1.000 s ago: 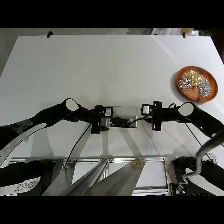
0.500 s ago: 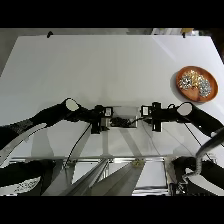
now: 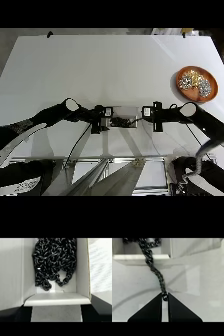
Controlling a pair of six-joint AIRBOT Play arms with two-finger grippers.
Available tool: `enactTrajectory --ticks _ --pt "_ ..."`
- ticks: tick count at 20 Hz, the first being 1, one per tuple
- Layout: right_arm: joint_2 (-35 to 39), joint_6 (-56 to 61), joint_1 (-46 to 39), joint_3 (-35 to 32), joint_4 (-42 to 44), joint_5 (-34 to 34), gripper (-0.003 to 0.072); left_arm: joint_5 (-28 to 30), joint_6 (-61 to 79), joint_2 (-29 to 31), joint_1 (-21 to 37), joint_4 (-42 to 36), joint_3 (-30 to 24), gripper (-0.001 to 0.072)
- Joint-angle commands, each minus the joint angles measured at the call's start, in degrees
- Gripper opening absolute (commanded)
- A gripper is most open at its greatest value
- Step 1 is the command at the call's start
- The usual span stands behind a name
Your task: Fold the box and place the chain.
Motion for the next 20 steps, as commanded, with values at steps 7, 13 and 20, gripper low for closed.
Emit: enactTrajectory --ticks 7,13,20 --pt "16.8 1.3 0.0 0.0 19.8 9.5 0.0017 0.0 0.0 0.0 0.0 0.0 0.0 0.0136" --pt "16.3 -1.0 5.5 0.0 28.7 8.1 0.0018 0.0 0.0 0.0 0.0 0.0 0.0 0.0136" --pt "9.1 -0.8 9.2 0.1 29.8 0.1 0.0085 0.0 0.0 0.0 0.0 0.0 0.0 0.0136"
